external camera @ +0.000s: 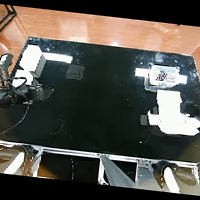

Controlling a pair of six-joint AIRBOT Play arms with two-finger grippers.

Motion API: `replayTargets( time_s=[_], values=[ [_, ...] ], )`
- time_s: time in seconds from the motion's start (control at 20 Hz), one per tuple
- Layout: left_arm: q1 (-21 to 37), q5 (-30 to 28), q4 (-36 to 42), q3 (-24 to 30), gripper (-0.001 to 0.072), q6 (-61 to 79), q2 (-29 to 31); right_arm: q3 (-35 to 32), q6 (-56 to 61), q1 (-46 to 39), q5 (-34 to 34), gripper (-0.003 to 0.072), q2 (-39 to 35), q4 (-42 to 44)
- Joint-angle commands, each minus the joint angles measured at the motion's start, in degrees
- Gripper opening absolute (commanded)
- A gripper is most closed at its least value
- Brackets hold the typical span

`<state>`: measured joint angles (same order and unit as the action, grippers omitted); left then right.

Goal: Fold the box and place the chain.

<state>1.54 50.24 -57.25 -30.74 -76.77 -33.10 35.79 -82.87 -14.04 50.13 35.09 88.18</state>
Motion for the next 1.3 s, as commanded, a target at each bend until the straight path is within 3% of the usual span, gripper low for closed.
replayTargets(
  time_s=[0.0,0.1,0.2,0.35,0.4,0.55,0.85,1.25],
  values=[
    [0.0,-1.9,1.9,0.0,0.064,0.1,-0.4,4.2,1.2,-17.4,-5.4,0.069,5.8,-1.7],
    [0.0,-2.3,2.5,0.0,0.064,0.1,-0.7,7.0,3.4,-28.3,-8.4,0.069,12.8,-0.8],
    [0.0,-2.3,2.3,0.0,0.064,0.1,-1.0,11.1,1.3,-37.3,-6.1,0.069,21.1,5.6],
    [0.0,-2.2,2.8,-0.1,0.0641,0.1,-1.8,20.2,-25.6,-45.6,7.7,0.069,34.8,25.1],
    [0.0,-2.2,2.7,-0.5,0.064,0.1,-1.9,23.5,-32.6,-47.2,14.2,0.069,39.1,28.5],
    [0.0,-3.6,2.7,-0.7,0.0641,0.1,-1.9,31.3,-38.1,-51.4,28.2,0.069,49.7,30.3],
    [0.0,-6.4,0.6,-0.8,0.064,0.5,-1.9,41.9,-38.6,-50.9,43.5,0.069,65.3,33.4],
    [0.0,-9.9,0.7,-0.8,0.064,0.5,-1.9,45.8,-39.2,-47.2,48.0,0.0689,73.8,37.3]
  ],
)
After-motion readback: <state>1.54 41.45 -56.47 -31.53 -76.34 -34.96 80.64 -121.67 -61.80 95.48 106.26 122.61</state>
